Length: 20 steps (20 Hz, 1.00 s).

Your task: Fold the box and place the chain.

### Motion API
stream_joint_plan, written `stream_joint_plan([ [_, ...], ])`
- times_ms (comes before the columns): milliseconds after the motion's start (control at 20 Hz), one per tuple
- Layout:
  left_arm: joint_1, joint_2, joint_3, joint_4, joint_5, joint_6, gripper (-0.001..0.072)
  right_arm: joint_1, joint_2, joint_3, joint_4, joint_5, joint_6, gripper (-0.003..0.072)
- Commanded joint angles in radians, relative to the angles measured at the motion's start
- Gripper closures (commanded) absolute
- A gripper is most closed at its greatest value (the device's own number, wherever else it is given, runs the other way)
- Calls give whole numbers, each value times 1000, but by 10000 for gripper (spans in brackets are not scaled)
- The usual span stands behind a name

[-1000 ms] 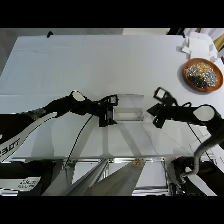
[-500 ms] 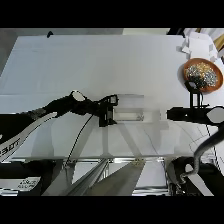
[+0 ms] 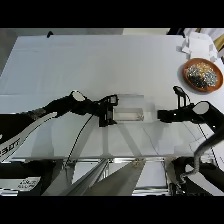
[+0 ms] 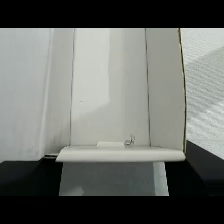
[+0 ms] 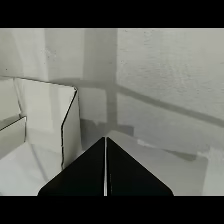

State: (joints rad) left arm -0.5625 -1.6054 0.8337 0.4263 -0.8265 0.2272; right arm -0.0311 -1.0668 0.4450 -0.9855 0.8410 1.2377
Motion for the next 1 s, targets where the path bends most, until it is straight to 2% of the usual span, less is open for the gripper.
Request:
stream_joint_plan([
  [0,0,1,0,0,0,0,457,31,-48,0,103,4,-70,679],
  [250,0,1,0,0,0,0,457,66,-44,0,179,16,-123,679],
  [600,0,1,0,0,0,0,457,75,63,8,257,52,-187,676],
  [650,0,1,0,0,0,0,457,75,65,8,269,63,-196,665],
  [700,0,1,0,0,0,0,457,75,65,8,280,66,-199,566],
  [750,0,1,0,0,0,0,457,75,66,8,288,66,-199,515],
  [950,0,1,0,0,0,0,457,76,73,12,291,96,-200,484],
])
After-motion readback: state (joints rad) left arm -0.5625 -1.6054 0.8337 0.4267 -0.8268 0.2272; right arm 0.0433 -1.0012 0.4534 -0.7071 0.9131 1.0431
